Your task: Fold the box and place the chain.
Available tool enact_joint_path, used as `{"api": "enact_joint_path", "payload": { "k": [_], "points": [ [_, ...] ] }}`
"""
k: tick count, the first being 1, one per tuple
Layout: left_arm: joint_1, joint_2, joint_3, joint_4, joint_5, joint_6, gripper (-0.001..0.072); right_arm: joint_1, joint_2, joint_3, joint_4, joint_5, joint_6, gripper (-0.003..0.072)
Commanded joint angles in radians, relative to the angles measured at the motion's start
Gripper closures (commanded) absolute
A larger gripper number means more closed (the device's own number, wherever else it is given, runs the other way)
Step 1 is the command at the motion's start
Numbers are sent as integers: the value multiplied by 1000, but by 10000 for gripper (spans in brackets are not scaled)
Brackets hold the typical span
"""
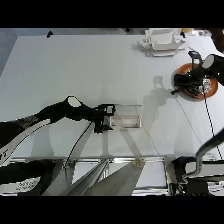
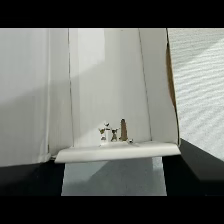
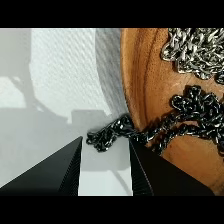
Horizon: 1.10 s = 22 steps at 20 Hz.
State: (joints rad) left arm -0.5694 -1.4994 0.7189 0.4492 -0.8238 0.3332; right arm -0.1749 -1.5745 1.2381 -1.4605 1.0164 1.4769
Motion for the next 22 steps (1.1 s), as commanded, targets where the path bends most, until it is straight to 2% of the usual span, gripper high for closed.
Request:
{"api": "enact_joint_path", "payload": {
  "k": [1, 6, 11, 22],
  "points": [
    [0, 0, 0, 0, 0, 0, 460, -1, -5, -1, -2, -20, -1, 392],
    [0, 0, 0, 0, 0, 0, 460, -1, -20, -1, -1, -17, 0, 392],
    [0, 0, 0, 0, 0, 0, 460, -1, -50, -1, 16, 68, -1, 394],
    [0, 0, 0, 0, 0, 0, 460, -1, -82, -4, 19, 66, -11, 404]
  ]
}}
